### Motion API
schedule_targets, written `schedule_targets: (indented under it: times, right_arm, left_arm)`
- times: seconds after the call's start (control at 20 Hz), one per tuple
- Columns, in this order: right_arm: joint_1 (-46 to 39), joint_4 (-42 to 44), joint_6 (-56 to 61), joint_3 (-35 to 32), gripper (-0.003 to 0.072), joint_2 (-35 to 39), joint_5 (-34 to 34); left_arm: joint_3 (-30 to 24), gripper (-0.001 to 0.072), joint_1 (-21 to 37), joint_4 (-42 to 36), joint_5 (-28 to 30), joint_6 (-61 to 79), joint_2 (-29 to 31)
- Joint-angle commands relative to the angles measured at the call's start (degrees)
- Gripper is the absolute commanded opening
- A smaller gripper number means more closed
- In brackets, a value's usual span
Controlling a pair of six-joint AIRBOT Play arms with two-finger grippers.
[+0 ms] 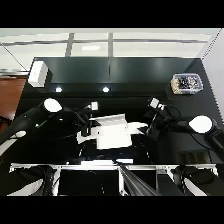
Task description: Fold the box and place the chain.
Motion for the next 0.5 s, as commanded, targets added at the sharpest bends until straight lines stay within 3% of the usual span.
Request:
schedule_targets:
  times: [0.0,0.2,0.45]
  right_arm:
    - [4.3,-2.3,-2.7,0.4,0.0687,0.0,0.9]
    - [5.6,-3.1,-3.6,-0.2,0.0687,-0.1,0.9]
    - [5.7,-1.8,-7.8,-3.8,0.0687,-1.7,-1.7]
  left_arm:
    - [1.4,0.0028,-3.5,0.7,5.8,4.0,-3.8]
    - [3.2,0.0028,-3.7,1.4,6.0,4.0,-7.6]
    - [3.3,0.0028,-3.7,1.4,6.1,4.0,-7.7]
